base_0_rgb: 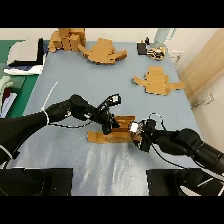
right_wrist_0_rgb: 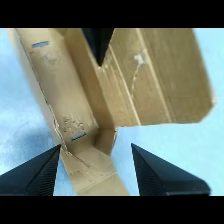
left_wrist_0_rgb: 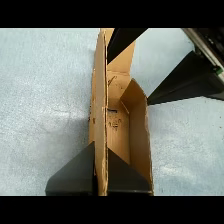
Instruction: Fold the box.
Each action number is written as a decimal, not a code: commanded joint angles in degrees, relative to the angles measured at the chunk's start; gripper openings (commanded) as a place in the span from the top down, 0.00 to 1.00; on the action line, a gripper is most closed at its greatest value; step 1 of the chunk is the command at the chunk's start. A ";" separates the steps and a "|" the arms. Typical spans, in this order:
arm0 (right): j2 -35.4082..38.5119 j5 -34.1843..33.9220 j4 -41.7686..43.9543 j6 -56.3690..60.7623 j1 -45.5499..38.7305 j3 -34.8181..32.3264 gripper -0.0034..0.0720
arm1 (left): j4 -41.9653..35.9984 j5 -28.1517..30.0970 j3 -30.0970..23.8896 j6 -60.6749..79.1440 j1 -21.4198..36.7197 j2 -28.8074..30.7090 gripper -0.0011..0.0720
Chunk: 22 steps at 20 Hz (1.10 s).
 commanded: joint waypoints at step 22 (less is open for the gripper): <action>-25.92 -18.84 30.05 -40.48 -19.21 14.60 0.00 | 0.04 -0.02 -0.02 0.02 0.00 0.02 0.96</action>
